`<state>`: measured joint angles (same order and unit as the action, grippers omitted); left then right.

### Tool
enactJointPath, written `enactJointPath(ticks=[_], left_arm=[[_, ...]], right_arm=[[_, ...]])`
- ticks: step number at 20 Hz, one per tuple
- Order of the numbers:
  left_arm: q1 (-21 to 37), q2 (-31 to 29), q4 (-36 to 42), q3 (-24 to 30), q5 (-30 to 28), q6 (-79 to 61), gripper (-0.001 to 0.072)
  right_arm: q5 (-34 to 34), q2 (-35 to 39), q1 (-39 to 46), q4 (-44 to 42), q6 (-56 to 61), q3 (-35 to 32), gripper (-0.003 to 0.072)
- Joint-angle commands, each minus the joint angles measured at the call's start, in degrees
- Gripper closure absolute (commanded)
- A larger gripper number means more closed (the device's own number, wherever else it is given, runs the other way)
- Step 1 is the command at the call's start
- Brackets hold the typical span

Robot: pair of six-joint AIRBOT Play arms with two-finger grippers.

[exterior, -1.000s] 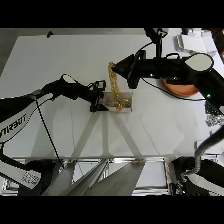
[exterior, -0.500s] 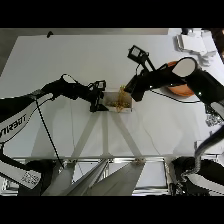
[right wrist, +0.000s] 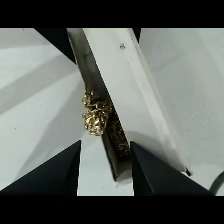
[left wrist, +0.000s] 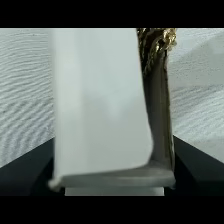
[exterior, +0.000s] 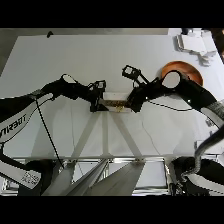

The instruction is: Fold the box and place the chain.

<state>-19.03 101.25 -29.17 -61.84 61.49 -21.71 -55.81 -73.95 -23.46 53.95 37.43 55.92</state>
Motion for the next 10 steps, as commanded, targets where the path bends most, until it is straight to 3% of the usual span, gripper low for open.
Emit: enactJointPath(ticks=[1,3,6,10], left_arm=[[0.00,-0.02,-0.04,-0.07,0.02,-0.07,0.0551],[0.00,-0.02,-0.04,-0.07,0.02,-0.07,0.0551],[0.00,0.00,-0.04,-0.07,0.04,-0.07,0.0551],[0.00,0.00,-0.04,-0.07,0.02,-0.07,0.0551]], right_arm=[[-1.40,1.36,-0.15,-1.86,1.36,-0.46,0.0340],[-1.38,3.54,-0.15,-2.10,1.66,-0.46,0.0223],[0.20,8.61,-1.14,-0.52,6.03,-2.43,0.0214],[5.86,15.23,-7.74,1.73,19.37,-10.95,0.0209]])
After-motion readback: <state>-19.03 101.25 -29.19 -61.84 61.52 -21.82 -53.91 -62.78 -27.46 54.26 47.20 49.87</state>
